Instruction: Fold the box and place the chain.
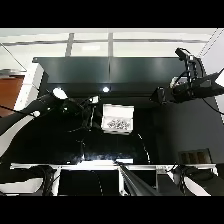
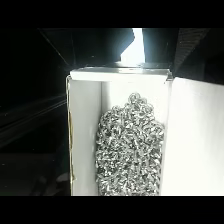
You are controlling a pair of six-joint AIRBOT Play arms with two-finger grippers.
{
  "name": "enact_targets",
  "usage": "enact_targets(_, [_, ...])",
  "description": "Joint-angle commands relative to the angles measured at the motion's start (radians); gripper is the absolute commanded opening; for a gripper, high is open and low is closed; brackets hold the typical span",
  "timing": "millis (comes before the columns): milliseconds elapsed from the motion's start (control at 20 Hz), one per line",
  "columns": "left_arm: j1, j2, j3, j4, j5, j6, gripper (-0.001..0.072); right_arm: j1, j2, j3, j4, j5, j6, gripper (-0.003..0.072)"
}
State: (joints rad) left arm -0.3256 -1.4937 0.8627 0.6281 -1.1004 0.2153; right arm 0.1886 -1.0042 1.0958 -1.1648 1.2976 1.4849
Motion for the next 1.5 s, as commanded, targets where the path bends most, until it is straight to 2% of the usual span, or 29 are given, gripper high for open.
enact_targets(0, [-0.017,-0.001,0.001,0.009,0.002,0.006,0.0703,0.000,0.000,0.000,0.000,0.000,0.000,0.0691])
enact_targets(450, [-0.045,-0.010,0.001,0.007,0.042,0.005,0.0705,0.000,0.000,0.000,0.000,0.000,0.000,0.0691])
enact_targets(1450, [-0.044,-0.011,-0.001,0.018,0.050,0.017,0.0704,0.000,0.000,0.000,-0.015,-0.003,0.000,0.0691])
